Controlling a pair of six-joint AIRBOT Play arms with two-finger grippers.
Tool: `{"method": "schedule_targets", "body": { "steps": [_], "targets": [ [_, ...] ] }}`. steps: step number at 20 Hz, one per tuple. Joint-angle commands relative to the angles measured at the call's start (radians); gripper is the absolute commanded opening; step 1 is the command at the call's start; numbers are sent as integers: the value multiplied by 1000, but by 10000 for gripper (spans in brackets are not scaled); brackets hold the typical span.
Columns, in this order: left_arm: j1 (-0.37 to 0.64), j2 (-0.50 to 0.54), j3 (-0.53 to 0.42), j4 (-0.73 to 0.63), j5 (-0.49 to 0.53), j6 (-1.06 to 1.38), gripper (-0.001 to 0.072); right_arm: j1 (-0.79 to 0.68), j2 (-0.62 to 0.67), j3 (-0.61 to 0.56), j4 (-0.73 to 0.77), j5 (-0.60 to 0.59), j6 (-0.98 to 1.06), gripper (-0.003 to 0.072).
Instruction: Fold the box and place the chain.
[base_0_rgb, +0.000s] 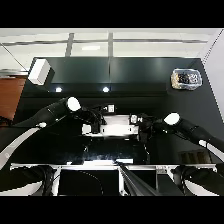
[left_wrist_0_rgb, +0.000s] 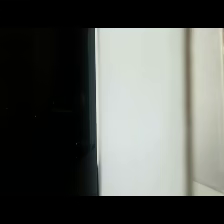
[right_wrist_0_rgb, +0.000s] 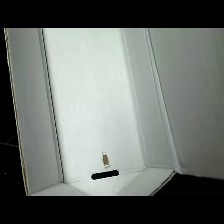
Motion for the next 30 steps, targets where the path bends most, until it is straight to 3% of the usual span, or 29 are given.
{"method": "schedule_targets", "body": {
  "steps": [1, 11, 28, 29, 30],
  "targets": [
    [0, 0, 1, 0, 0, 0, 27, 1, -1, 0, 1, -3, 0, 692],
    [0, 0, 1, 0, 0, 0, 27, 1, -1, 0, 50, 8, -119, 692],
    [0, 0, 1, 0, 1, 0, 31, 40, -5, 0, -11, -11, -47, 690],
    [0, 1, 1, 0, -2, 0, 35, 47, -6, 0, -22, -19, -35, 583],
    [0, 5, 2, 5, -10, -5, 105, 47, -6, 0, -20, -20, -32, 525]
  ]
}}
